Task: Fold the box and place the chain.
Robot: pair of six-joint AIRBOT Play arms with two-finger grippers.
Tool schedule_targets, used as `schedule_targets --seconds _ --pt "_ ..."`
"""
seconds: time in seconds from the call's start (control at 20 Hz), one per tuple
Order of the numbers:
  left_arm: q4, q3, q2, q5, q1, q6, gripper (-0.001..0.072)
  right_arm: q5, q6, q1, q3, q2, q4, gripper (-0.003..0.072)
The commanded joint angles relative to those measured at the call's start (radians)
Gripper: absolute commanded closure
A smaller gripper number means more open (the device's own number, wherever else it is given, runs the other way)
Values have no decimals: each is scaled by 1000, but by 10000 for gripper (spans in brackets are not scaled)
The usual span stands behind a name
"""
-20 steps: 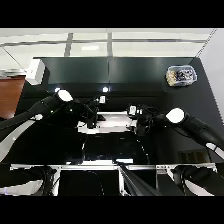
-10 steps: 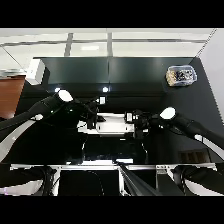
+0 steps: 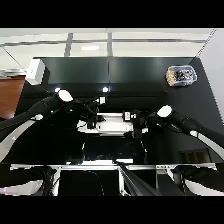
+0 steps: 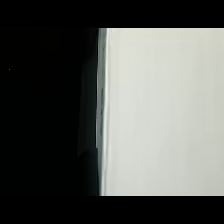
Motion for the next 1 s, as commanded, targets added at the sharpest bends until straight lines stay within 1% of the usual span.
schedule_targets --seconds 0.0,0.2,0.95 --pt "0 0 0 0 -1 2 680 -2 40 0 4 -5 -26 32" --pt "0 0 0 0 -1 2 681 -11 78 0 5 -6 -47 32" --pt "0 0 0 0 -1 2 680 -29 103 11 5 -7 -67 33"
